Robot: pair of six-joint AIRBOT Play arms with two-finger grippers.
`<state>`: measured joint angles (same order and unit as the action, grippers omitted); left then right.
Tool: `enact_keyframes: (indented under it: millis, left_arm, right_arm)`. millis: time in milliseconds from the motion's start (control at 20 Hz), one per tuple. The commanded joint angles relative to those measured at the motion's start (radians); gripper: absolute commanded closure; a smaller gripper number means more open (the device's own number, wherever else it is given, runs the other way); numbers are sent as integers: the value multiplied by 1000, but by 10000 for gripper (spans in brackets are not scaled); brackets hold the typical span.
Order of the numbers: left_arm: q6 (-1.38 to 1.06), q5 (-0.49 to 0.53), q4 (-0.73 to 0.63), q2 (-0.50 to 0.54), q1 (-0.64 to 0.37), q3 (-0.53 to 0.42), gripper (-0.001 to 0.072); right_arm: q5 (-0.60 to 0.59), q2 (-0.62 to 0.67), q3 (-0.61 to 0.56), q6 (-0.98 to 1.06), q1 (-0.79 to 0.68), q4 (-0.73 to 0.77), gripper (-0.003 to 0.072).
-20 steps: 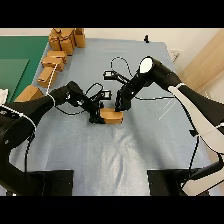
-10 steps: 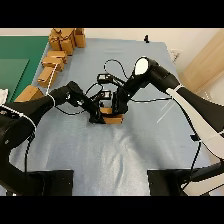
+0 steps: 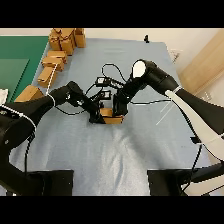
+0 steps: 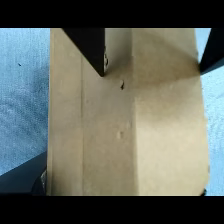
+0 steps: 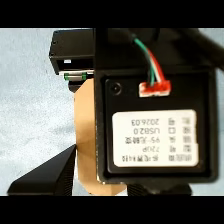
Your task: Fold the box.
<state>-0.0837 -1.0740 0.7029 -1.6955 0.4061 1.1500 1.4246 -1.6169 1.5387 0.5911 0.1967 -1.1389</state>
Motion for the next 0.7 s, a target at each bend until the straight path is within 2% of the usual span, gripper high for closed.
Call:
enact_keyframes:
  millis: [0,50,100,350,450,550,650]
  left_arm:
    - [-1,0,0,0,-1,1,293]
    - [-1,0,0,0,-1,1,293]
    - [-1,0,0,0,-1,1,293]
    - [-1,0,0,0,-1,1,293]
    - [-1,0,0,0,-1,1,293]
    - [-1,0,0,0,-1,1,293]
    - [-1,1,0,0,-1,1,293]
  right_arm:
    - [-11,1,-2,4,0,-10,280]
    - [-15,1,-2,4,0,-10,295]
    - [-21,1,-2,4,0,-10,361]
    - [-20,1,-2,4,0,-10,404]
    - [-19,1,-3,4,0,-10,470]
    - [-18,1,-4,4,3,-11,472]
    - [-9,1,-5,4,9,-11,533]
